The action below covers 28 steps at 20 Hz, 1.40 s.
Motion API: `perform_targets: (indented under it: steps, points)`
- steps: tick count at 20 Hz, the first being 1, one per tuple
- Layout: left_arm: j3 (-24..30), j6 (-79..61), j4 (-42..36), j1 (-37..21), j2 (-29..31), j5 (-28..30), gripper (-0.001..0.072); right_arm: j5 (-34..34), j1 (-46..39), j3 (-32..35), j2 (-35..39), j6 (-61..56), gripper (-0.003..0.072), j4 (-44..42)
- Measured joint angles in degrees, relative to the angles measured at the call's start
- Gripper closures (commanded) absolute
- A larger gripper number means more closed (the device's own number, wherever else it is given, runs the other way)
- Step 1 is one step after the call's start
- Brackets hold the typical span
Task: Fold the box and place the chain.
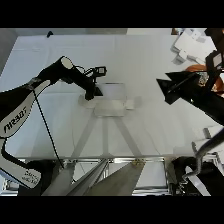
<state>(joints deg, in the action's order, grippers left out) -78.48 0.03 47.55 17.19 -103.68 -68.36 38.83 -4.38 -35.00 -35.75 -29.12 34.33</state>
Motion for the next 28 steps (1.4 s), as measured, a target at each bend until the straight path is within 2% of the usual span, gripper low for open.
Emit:
perform_targets:
  steps: [5,13,19,22,24,25,28]
  points:
    - [0.0,0.0,-0.17,0.0,-0.02,0.0,0.07,10.01,5.55,-2.14,0.11,1.75,0.0246,-1.05]
    - [0.0,0.0,-0.33,0.0,-0.02,0.0,0.0699,13.11,18.45,-2.6,0.11,2.16,0.025,-3.8]
    - [0.0,0.0,-0.35,0.0,-0.02,0.0,0.0699,9.46,27.32,-2.12,0.09,0.94,0.025,13.49]
    - [0.0,0.0,-0.35,0.0,-0.02,0.0,0.0699,7.26,28.94,-0.87,-0.22,0.66,0.028,19.45]
    - [0.0,0.0,-0.35,0.0,-0.02,0.0,0.0699,5.77,29.42,0.83,-0.63,0.63,0.0244,20.87]
    - [0.0,0.0,-0.35,0.0,-0.02,0.0,0.0699,5.11,29.64,1.86,-0.98,0.57,0.0142,21.27]
    - [0.0,0.02,-0.35,0.0,-0.02,0.0,0.0699,3.23,30.03,4.42,-2.38,0.63,0.0091,22.01]
